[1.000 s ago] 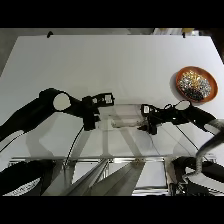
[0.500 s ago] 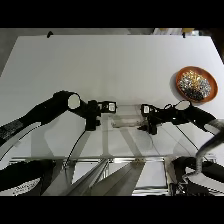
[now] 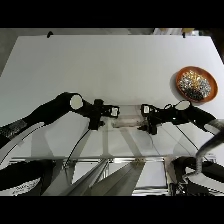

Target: Fold the box and place the chain.

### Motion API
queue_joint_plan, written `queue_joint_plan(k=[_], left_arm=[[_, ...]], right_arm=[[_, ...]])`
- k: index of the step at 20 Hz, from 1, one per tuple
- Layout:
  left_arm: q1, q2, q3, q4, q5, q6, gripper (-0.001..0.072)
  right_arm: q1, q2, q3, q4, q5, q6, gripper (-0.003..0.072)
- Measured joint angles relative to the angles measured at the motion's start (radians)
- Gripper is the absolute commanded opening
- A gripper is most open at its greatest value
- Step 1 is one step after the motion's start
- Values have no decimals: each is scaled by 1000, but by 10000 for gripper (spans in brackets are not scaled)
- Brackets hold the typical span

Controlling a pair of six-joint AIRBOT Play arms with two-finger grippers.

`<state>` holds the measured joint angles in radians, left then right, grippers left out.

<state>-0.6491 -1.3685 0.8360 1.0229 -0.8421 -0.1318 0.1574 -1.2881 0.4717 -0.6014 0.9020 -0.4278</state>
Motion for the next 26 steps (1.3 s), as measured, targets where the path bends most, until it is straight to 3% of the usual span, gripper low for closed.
queue_joint_plan(k=[1,2,3,10,11,12,17,23,26], left_arm=[[-6,-5,0,-13,0,2,413],[-12,-10,0,-26,0,6,339],[-18,-14,0,-37,0,9,312],[-42,-26,0,-89,16,-18,310],[-43,-28,0,-99,25,-26,304],[-44,-30,0,-109,34,-32,246],[-69,-49,0,-159,72,-53,247],[-85,-62,0,-181,130,-134,296],[-87,-63,0,-186,124,-170,471]], right_arm=[[0,0,0,0,0,0,431],[0,0,0,0,0,0,431],[0,0,0,0,0,0,431],[0,0,0,0,0,0,431],[0,0,0,0,0,0,431],[0,0,0,0,0,0,431],[0,0,0,0,0,0,431],[0,0,0,0,0,2,431],[0,0,0,0,0,1,431]])
